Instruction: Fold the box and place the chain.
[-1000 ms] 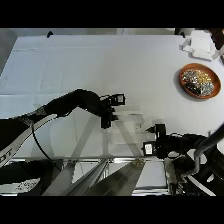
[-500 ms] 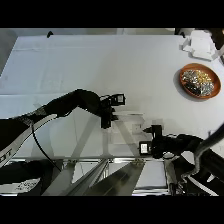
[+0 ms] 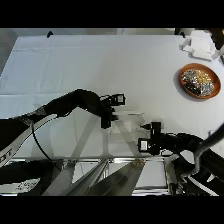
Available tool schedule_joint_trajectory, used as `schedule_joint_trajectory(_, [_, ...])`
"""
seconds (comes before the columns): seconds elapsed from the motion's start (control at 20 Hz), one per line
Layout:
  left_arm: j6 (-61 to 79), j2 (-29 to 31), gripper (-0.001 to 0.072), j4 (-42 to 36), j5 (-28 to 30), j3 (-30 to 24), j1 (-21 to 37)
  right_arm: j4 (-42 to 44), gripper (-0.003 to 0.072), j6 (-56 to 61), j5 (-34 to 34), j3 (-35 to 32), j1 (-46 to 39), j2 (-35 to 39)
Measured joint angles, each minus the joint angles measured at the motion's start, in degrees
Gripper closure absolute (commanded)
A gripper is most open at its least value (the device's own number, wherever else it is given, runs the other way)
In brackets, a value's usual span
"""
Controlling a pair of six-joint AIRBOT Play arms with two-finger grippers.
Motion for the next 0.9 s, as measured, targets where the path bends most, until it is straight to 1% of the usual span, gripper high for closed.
schedule_joint_trajectory(0.25, [0.00, 0.00, 0.0698, 0.00, 0.07, 0.00, 0.00, 6.82, 0.0043, -5.46, -0.98, 0.57, -1.22, 0.79])
schedule_joint_trajectory(0.5, [-0.02, 0.00, 0.0698, 0.00, 0.02, 0.00, 0.00, 16.81, 0.0043, -14.69, -1.09, 0.74, -7.39, 1.01])
schedule_joint_trajectory(0.65, [-0.02, 0.00, 0.0698, 0.00, 0.00, 0.00, 0.00, 21.51, 0.0043, -19.67, 0.31, 0.74, -10.54, 1.03])
schedule_joint_trajectory(0.9, [-0.09, 0.00, 0.0698, 0.00, -0.02, -0.02, 0.00, 25.86, 0.0042, -23.67, 3.45, 0.76, -15.85, 1.03])
